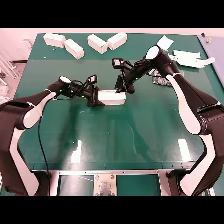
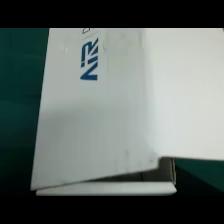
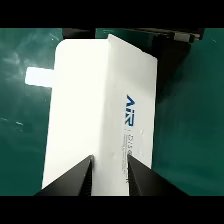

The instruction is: Fold the box and place the chain.

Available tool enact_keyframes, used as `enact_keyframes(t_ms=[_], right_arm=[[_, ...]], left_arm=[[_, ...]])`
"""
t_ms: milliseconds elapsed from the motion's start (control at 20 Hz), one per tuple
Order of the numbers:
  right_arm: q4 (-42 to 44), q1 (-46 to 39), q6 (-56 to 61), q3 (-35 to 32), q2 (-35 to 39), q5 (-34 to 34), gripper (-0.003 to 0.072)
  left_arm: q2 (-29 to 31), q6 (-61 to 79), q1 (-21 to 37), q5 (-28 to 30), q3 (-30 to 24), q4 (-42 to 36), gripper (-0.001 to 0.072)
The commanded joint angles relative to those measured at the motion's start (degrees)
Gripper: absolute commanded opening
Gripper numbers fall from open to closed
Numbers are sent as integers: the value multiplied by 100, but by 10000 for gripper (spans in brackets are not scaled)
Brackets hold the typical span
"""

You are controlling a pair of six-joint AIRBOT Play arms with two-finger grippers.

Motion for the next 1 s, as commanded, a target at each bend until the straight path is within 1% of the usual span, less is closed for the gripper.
enact_keyframes(t_ms=[0, 250, 300, 600, 750, 850, 950], right_arm=[[7, 15, 372, 197, -2, 273, 258], [4, -2, 706, 219, -4, 278, 266], [4, -2, 704, 219, -4, 264, 282], [-15, 15, 708, 221, -131, 37, 283], [-15, 22, 876, 223, -210, 28, 283], [-15, 20, 951, 243, -212, 118, 283], [-11, 22, 1152, 302, -212, 428, 283]], left_arm=[[2, 2, 2, 2, -2, 2, 627], [2, 2, 2, 2, 0, 2, 627], [2, 2, 2, 2, 0, 2, 627], [2, 2, 2, -2, -2, 0, 627], [2, 2, 2, -2, 0, 0, 627], [2, 2, 2, -2, -2, 0, 627], [2, 2, 2, 0, -2, 2, 627]])
